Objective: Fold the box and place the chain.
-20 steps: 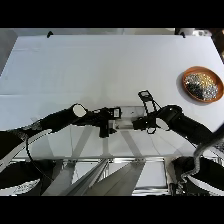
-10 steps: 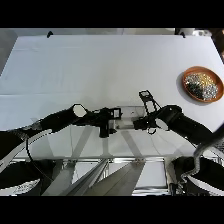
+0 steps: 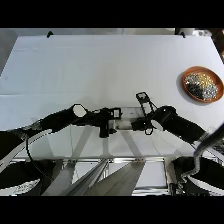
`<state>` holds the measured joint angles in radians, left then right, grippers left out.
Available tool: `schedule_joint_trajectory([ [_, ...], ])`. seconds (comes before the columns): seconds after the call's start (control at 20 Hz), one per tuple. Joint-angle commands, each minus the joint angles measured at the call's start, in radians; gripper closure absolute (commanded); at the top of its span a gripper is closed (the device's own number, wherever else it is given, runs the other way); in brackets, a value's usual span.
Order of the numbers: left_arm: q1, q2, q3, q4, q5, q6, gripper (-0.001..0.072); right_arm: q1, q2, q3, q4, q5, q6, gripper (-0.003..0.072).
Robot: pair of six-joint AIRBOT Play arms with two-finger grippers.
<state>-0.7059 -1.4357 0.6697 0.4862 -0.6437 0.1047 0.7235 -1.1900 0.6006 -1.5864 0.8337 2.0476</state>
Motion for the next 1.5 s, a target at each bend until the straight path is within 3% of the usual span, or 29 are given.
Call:
schedule_joint_trajectory([
  [0.0,0.000,-0.001,0.000,0.001,0.003,0.003,0.0576,0.011,-0.011,0.000,-0.003,-0.016,-0.002,0.0677],
  [0.25,0.000,-0.001,0.000,0.001,0.003,0.003,0.0576,0.011,-0.010,0.000,-0.003,-0.014,-0.006,0.0654],
  [0.4,0.000,-0.001,0.000,0.001,0.003,0.003,0.0576,0.011,0.020,0.000,-0.005,-0.014,-0.014,0.0186],
  [0.65,0.000,-0.001,0.000,0.001,0.003,0.003,0.0576,0.011,0.143,0.000,-0.007,0.017,-0.098,0.0130],
  [1.0,0.000,-0.001,0.000,0.001,0.000,0.003,0.0576,-0.013,0.361,0.000,-0.089,0.108,-0.169,0.0131],
  [1.25,0.000,-0.001,0.000,0.001,-0.004,0.003,0.0576,-0.243,0.555,0.040,-0.092,0.126,-0.288,0.0136],
  [1.45,0.000,-0.001,0.000,0.001,-0.004,0.003,0.0576,-0.570,0.532,0.104,-0.056,0.060,-0.452,0.0156],
])
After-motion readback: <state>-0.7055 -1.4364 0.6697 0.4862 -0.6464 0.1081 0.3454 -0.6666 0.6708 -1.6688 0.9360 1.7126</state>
